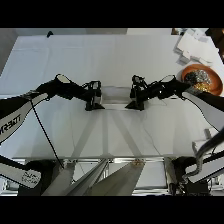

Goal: Fold the box and place the chain.

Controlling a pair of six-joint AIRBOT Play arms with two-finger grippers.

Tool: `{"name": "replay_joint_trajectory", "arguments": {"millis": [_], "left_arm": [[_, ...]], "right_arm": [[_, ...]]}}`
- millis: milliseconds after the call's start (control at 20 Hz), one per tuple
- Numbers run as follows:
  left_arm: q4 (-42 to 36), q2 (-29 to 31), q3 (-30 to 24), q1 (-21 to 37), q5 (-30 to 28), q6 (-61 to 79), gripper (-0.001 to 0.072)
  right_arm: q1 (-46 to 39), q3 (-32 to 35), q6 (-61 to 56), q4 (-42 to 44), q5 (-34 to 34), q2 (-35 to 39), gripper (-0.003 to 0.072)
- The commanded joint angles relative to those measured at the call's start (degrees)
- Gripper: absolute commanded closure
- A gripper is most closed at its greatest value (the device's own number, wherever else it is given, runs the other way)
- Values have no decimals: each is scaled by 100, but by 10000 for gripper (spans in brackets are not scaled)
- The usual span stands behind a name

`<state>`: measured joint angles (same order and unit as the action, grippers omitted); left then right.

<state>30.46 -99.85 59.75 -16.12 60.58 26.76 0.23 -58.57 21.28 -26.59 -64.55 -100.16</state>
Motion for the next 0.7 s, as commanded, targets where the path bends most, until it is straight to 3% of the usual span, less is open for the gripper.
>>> {"name": "replay_joint_trajectory", "arguments": {"millis": [0, 100, 300, 650], "left_arm": [[7, -2, -2, -4, 7, 2, 432], [7, -2, -4, -4, 7, 2, 432], [7, -2, -4, -4, 7, 2, 432], [7, -2, -4, -4, 7, 2, 432]], "right_arm": [[4, -4, 0, -11, 35, -2, 217], [-2, -4, 0, -20, 175, 15, -17], [0, -4, 20, -197, 236, 131, -16], [0, -4, -378, -1657, 544, 911, -7]]}}
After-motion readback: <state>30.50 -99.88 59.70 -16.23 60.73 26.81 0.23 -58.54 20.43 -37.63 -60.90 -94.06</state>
